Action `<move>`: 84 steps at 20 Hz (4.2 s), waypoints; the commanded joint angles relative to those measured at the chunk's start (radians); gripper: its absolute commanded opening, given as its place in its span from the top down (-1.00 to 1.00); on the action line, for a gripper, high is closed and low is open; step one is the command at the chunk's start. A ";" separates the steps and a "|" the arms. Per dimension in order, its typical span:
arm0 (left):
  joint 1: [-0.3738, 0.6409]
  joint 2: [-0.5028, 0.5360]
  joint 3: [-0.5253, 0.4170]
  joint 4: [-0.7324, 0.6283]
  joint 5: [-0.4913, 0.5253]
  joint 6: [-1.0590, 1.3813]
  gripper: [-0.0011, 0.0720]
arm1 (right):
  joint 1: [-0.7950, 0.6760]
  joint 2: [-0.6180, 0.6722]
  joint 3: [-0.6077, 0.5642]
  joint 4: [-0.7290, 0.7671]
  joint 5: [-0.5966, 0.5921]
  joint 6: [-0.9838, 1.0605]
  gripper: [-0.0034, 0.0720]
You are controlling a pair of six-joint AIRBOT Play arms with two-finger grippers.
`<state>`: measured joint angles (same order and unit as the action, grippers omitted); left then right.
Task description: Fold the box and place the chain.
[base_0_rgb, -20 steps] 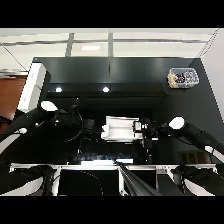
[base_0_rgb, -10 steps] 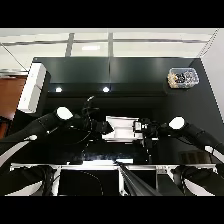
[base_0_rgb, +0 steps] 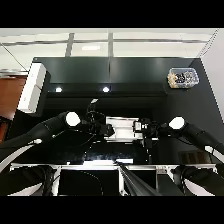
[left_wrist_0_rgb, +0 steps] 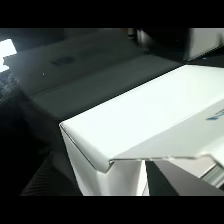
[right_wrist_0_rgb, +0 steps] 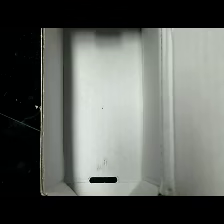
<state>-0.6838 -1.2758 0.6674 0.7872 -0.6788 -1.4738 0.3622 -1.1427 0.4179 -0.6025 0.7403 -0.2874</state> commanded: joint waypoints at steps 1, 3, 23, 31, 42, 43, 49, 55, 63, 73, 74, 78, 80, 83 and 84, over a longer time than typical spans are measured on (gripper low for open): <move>-0.045 0.000 0.046 0.239 -0.042 -0.215 -0.65 | 0.001 0.000 0.000 0.000 0.000 0.000 -0.37; -0.082 -0.002 0.090 0.422 -0.104 -0.381 -0.65 | 0.001 0.000 -0.001 0.000 0.000 0.000 -0.37; -0.249 -0.212 0.391 0.700 -0.430 -0.944 0.22 | 0.001 0.000 0.000 0.000 0.000 0.000 -0.37; -0.249 -0.221 0.396 0.692 -0.379 -0.965 0.89 | 0.001 0.000 -0.001 0.000 0.000 0.000 -0.37; -0.249 -0.221 0.396 0.698 -0.378 -0.965 0.03 | 0.001 0.000 -0.001 0.000 0.000 0.000 -0.37; -0.249 -0.222 0.396 0.698 -0.377 -0.965 0.03 | 0.001 0.000 -0.001 0.000 0.000 0.000 -0.37; -0.249 -0.224 0.396 0.693 -0.379 -0.931 0.90 | 0.001 0.000 -0.001 0.000 0.000 0.001 -0.37; -0.248 -0.222 0.397 0.700 -0.412 -0.881 0.90 | -0.023 0.064 0.004 -0.056 0.062 0.123 -0.77; -0.243 -0.221 0.398 0.700 -0.394 -0.863 0.90 | -0.025 0.125 0.005 -0.253 0.149 0.275 -0.76; -0.243 -0.222 0.398 0.696 -0.381 -0.863 0.89 | -0.025 0.125 0.005 -0.153 0.090 0.272 -0.61; -0.243 -0.222 0.398 0.696 -0.381 -0.863 0.89 | -0.025 0.125 0.005 -0.152 0.105 0.273 -0.20; -0.243 -0.222 0.398 0.696 -0.381 -0.863 0.89 | 0.021 0.124 0.005 -0.149 0.121 0.300 0.29; -0.243 -0.222 0.398 0.695 -0.381 -0.863 0.89 | 0.051 0.124 0.005 -0.144 0.057 0.406 0.29; -0.243 -0.222 0.398 0.695 -0.381 -0.863 0.89 | 0.077 0.124 0.005 -0.073 -0.010 0.422 0.29; -0.243 -0.222 0.398 0.695 -0.381 -0.863 0.89 | 0.085 0.124 0.005 -0.049 -0.024 0.423 0.29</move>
<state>-0.9276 -1.4979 1.0641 1.4841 -1.0618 -2.3367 0.4217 -1.0180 0.4217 -0.7132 0.7776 0.0986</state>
